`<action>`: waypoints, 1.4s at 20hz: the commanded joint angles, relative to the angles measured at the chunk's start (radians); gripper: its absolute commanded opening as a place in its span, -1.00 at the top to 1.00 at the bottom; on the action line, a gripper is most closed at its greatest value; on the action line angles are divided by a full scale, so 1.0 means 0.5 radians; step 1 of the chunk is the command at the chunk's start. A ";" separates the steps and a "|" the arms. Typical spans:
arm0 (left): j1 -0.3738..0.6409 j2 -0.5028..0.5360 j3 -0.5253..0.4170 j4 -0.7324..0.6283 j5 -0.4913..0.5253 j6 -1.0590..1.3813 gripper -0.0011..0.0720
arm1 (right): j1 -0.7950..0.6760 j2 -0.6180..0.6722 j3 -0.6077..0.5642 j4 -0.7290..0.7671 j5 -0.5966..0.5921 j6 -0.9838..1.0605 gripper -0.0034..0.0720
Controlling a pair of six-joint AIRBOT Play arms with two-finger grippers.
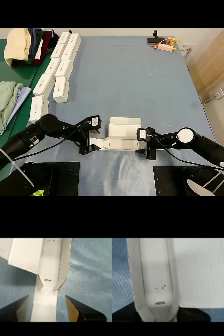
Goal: Fold the box.
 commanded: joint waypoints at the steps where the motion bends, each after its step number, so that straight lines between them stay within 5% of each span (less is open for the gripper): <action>1: -0.105 -0.147 -0.037 -0.219 0.158 0.296 -0.92 | 0.002 0.002 -0.001 0.000 0.001 0.000 -0.43; 4: -0.159 -0.265 -0.036 -0.252 0.230 0.347 -0.92 | 0.002 0.002 -0.001 0.000 0.001 0.000 -0.43; 6: -0.178 -0.316 -0.027 -0.251 0.317 0.363 -0.11 | 0.002 0.002 -0.001 0.000 0.001 0.000 -0.43; 8: -0.181 -0.329 -0.012 -0.258 0.318 0.405 0.37 | 0.002 0.002 -0.001 0.000 0.001 0.000 -0.43; 22: -0.333 -0.448 -0.001 -0.705 0.335 0.559 0.36 | 0.002 0.002 -0.001 0.000 0.001 0.000 -0.43; 23: -0.347 -0.458 -0.001 -0.704 0.343 0.562 0.25 | 0.002 0.002 -0.001 0.000 0.001 0.000 -0.43; 25: -0.352 -0.472 -0.002 -0.703 0.360 0.562 -0.80 | 0.002 0.002 -0.001 0.000 0.001 0.000 -0.43; 28: -0.352 -0.472 -0.003 -0.686 0.371 0.542 -0.85 | 0.002 0.002 -0.001 0.000 0.001 0.000 -0.43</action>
